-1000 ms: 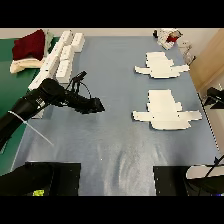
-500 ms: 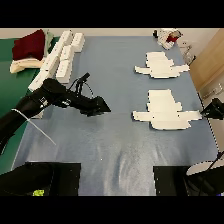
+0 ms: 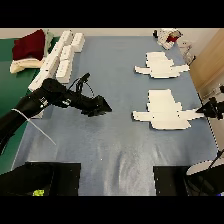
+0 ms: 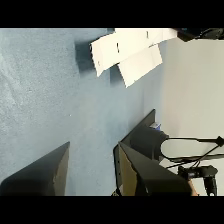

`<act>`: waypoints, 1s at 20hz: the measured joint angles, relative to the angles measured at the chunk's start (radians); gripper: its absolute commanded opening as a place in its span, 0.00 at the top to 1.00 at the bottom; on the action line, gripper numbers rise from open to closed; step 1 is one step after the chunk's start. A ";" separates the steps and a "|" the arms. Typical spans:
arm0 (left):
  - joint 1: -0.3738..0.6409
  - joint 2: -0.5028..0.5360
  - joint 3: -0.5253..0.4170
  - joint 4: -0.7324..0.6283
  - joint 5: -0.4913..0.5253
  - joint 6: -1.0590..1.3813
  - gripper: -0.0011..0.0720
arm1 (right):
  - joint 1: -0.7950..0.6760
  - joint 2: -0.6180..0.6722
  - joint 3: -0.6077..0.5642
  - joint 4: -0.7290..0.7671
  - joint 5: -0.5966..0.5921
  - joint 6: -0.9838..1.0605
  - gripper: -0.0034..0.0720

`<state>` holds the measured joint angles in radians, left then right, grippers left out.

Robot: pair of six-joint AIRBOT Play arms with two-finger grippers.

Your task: Fold the box.

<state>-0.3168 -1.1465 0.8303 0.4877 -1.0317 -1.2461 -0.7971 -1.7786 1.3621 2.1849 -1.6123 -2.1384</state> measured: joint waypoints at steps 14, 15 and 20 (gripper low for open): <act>0.000 0.000 0.000 -0.007 -0.104 0.148 0.35 | 0.437 0.371 -0.426 0.215 0.217 0.037 0.95; 0.000 0.000 0.000 -0.003 -0.113 0.161 0.35 | 0.485 0.426 -0.493 0.212 0.267 0.058 0.94; 0.000 0.000 0.000 0.005 -0.108 0.198 0.35 | 0.674 0.574 -0.679 0.179 0.454 0.156 0.60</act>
